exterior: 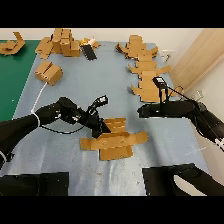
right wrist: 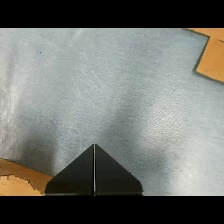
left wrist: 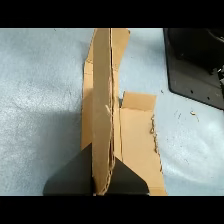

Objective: Fold the box.

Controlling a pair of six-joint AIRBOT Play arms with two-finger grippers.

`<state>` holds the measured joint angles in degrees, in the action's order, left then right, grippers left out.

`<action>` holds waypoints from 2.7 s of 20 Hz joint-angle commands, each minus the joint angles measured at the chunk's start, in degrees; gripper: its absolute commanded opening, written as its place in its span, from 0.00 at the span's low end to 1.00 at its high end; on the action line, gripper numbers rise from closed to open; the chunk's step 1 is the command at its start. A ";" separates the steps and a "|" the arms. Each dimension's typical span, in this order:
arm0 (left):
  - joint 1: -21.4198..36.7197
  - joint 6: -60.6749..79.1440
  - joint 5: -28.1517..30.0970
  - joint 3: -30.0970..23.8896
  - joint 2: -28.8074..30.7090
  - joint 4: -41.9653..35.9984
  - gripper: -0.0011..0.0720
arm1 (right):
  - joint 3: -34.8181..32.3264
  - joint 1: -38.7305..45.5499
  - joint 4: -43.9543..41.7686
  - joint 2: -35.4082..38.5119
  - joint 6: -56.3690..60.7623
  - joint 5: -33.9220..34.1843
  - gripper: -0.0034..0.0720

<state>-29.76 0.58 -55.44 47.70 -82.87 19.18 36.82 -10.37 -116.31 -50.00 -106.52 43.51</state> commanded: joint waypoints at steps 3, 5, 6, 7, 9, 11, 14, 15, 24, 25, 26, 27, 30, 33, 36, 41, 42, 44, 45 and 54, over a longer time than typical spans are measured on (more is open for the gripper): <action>-0.37 3.93 0.48 -0.04 0.15 0.42 0.03 | 0.00 -0.04 -0.02 0.07 0.00 -0.13 0.05; -0.74 4.61 1.01 -0.04 0.15 1.09 0.03 | -0.02 -0.04 -0.02 0.04 0.00 -0.13 0.05; -0.98 4.66 1.57 -0.04 0.20 1.75 0.03 | -0.02 -0.04 0.00 0.04 0.00 -0.13 0.05; -1.01 4.81 1.95 -0.04 0.35 2.40 0.03 | -0.02 -0.04 0.00 0.04 0.00 -0.15 0.05; -0.98 4.90 3.41 -0.04 1.18 2.80 0.03 | -0.02 -0.04 0.00 0.04 0.00 -0.15 0.05; -0.98 5.92 4.09 -0.04 1.75 2.73 0.03 | 0.00 -0.04 0.00 0.04 0.00 -0.15 0.05; -0.98 5.84 3.82 -0.52 1.73 2.62 0.03 | -0.02 -0.04 0.00 0.04 0.00 -0.15 0.05; -0.98 5.81 3.58 -0.87 1.73 2.43 0.03 | -0.02 -0.04 0.00 0.04 0.00 -0.15 0.05; -0.94 3.21 1.95 -1.51 1.73 2.27 0.03 | 0.00 -0.04 0.02 0.04 -0.02 -0.22 0.05; -0.90 3.21 1.95 -1.51 1.73 2.27 0.03 | -0.02 -0.04 0.02 0.07 -0.02 -0.20 0.05; -0.90 3.21 1.95 -1.51 1.73 2.27 0.03 | 0.00 -0.04 0.17 0.07 -0.04 -0.20 0.05; -0.90 3.21 1.88 -1.51 1.73 2.27 0.03 | 0.00 -0.07 0.55 0.11 -0.11 -0.13 0.05; -0.98 3.21 1.90 -1.49 1.73 2.25 0.03 | -0.09 -0.76 0.79 2.54 -1.88 1.77 0.05; -0.98 3.21 1.88 -1.49 1.73 2.25 0.03 | -2.12 -7.54 4.85 9.99 -2.97 5.05 0.05; -0.98 3.23 1.88 -1.49 1.73 2.25 0.03 | -7.45 -19.19 6.75 19.34 -1.42 8.39 0.05; -0.98 3.21 1.90 -1.49 1.73 2.25 0.03 | -16.74 -46.27 22.38 25.24 0.17 10.16 0.05; -0.98 3.21 1.90 -1.49 1.73 2.25 0.03 | -17.35 -50.42 26.80 24.33 0.17 8.66 0.23; -0.98 3.23 1.90 -1.46 1.73 2.25 0.03 | -17.49 -54.93 31.98 21.53 0.15 4.87 0.80; -0.98 3.23 1.90 -1.46 1.73 2.25 0.03 | -17.49 -55.80 33.16 19.54 0.04 3.52 0.80; -0.96 3.23 1.90 -1.46 1.73 2.25 0.03 | -17.49 -55.74 38.82 6.12 -2.19 -2.25 0.80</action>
<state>-30.72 3.79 -53.56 46.19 -81.19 21.43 19.38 -65.67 -80.58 -41.36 -108.22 43.66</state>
